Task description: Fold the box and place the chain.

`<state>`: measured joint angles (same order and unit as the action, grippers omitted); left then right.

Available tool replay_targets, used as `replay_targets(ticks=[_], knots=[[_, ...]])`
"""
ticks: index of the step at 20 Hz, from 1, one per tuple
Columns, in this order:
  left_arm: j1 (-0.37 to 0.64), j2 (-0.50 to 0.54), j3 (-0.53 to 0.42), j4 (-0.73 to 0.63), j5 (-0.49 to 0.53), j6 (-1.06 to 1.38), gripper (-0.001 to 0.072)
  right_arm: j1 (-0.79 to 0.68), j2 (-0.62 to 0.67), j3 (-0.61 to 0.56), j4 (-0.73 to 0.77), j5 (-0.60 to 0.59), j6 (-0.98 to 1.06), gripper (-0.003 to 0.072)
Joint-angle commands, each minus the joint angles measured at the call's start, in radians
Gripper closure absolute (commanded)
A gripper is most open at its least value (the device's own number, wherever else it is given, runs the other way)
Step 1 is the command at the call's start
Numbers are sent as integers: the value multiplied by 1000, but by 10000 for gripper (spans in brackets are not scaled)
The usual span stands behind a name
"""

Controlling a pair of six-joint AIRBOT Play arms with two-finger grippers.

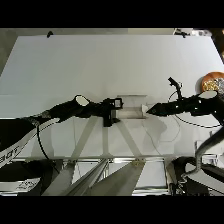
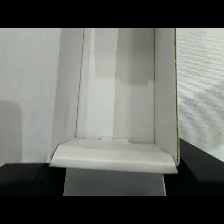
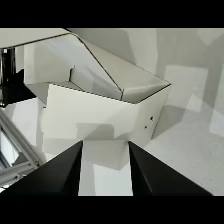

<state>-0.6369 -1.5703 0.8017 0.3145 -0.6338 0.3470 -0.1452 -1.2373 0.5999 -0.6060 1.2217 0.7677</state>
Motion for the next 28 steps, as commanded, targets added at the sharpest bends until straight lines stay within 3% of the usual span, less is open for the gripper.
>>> replay_targets(ticks=[1,3,5,14,17,22,28], knots=[[-1,1,0,0,0,0,212,6,1,0,11,2,-2,340],[-1,1,0,0,0,0,212,43,1,0,-2,-30,27,244],[-1,1,0,0,0,0,212,95,1,1,-2,-83,31,200],[-1,1,0,0,0,0,212,138,1,37,-38,-105,105,230],[-1,1,0,0,0,0,212,176,1,125,-194,-107,230,236],[-1,1,0,0,0,0,212,360,0,218,-491,-145,492,254],[-1,1,0,0,0,0,212,462,0,219,-501,-160,600,254]])
